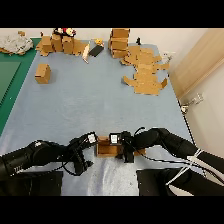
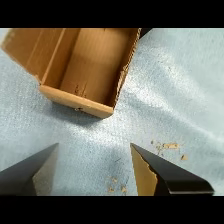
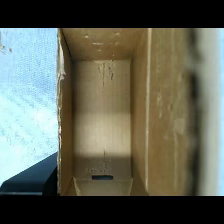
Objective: Fold the box.
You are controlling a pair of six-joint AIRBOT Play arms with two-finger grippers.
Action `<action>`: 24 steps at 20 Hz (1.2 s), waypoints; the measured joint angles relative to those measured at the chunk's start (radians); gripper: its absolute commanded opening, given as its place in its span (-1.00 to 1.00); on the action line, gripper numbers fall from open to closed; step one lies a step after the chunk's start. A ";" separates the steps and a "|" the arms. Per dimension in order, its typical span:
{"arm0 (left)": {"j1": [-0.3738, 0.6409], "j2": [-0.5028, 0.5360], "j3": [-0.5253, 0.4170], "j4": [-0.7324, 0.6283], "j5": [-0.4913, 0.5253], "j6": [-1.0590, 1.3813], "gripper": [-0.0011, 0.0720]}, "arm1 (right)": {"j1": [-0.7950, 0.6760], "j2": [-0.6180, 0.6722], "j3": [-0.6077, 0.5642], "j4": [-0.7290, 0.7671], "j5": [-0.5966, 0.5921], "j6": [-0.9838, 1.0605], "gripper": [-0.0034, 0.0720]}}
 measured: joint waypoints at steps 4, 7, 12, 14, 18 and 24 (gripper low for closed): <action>0.039 -0.006 0.001 -0.104 -0.025 0.087 0.94 | 0.000 0.000 0.000 0.000 0.000 0.000 0.46; 0.121 -0.008 0.001 -0.275 -0.099 0.282 0.94 | 0.000 0.000 0.000 0.000 0.000 0.000 0.46; 0.255 -0.036 -0.001 -0.437 -0.173 0.649 0.94 | 0.000 0.000 0.000 0.000 0.000 0.000 0.46; 0.291 -0.080 0.000 -0.459 -0.170 0.747 0.94 | 0.000 0.000 0.000 0.000 0.000 0.000 0.46; 0.310 -0.172 0.017 -0.483 -0.164 0.901 0.94 | 0.000 0.000 0.000 0.000 0.000 0.000 0.46; 0.273 -0.231 0.035 -0.506 -0.097 0.968 0.94 | 0.000 0.000 0.000 0.000 0.000 0.000 0.46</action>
